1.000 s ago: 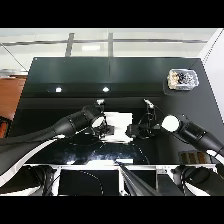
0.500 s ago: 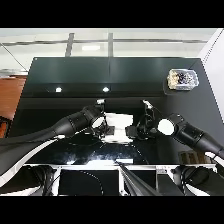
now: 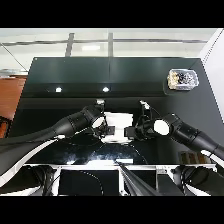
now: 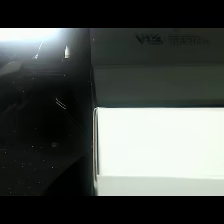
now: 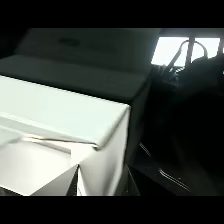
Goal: Fold the box and place the chain.
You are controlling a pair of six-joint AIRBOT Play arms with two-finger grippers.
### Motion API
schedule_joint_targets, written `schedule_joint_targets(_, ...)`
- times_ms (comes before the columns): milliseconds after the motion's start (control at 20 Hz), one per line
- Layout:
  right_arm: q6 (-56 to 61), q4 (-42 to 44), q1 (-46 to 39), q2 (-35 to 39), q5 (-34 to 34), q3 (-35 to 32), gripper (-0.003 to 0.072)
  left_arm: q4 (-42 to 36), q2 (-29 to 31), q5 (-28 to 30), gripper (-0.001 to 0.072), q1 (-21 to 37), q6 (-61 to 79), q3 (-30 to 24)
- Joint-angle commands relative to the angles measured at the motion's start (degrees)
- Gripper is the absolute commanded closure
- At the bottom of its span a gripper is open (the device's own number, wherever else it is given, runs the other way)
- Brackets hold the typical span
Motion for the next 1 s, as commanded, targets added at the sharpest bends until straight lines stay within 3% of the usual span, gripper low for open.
schedule_joint_targets(0, 3.0, -3.4, 1.1, -2.6, 2.7, 3.0, 0.0351, 0.0, 0.0, 0.0, 0.0682, 0.0, 0.1, 0.0)
schedule_joint_targets(500, 11.5, -11.3, 6.3, -12.1, 12.5, 13.5, 0.0379, 0.0, 0.0, 0.0, 0.0682, 0.0, 0.1, 0.0)
schedule_joint_targets(950, 15.4, -14.1, 6.2, -12.9, 13.6, 13.9, 0.0379, 0.0, 0.0, 0.0, 0.0682, 0.0, 0.1, 0.0)
